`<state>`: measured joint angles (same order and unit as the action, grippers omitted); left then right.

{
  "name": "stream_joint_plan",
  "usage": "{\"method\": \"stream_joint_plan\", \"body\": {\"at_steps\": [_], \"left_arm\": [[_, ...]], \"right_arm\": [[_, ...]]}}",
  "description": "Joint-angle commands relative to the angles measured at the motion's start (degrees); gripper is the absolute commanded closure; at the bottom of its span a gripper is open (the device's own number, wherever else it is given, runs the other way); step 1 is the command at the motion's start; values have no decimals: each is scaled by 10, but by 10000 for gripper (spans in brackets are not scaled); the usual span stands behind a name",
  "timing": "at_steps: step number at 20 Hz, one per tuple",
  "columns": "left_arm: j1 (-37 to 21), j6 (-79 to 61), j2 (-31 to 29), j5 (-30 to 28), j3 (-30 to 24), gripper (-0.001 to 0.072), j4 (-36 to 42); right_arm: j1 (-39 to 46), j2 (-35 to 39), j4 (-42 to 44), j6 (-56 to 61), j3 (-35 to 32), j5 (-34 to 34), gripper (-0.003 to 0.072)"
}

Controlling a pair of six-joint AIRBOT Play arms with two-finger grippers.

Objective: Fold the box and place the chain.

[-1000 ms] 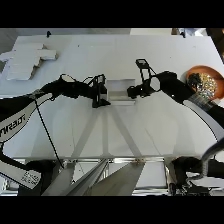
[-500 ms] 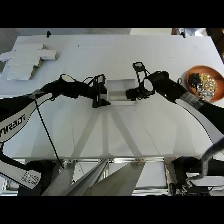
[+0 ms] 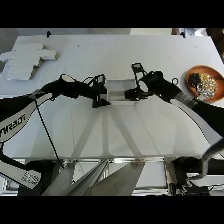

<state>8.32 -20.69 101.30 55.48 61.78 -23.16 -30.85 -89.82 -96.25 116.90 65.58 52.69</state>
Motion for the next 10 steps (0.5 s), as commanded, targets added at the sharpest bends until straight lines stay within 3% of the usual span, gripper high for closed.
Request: {"method": "stream_joint_plan", "body": {"at_steps": [1,9,10], "left_arm": [[0,0,0,0,0,209,0],[0,0,0,0,0,209,0],[0,0,0,0,0,209,0]], "right_arm": [[-9,-2,1,19,3,-23,399],[-19,-15,5,76,7,-28,472],[-19,-15,5,76,7,-26,517]]}}
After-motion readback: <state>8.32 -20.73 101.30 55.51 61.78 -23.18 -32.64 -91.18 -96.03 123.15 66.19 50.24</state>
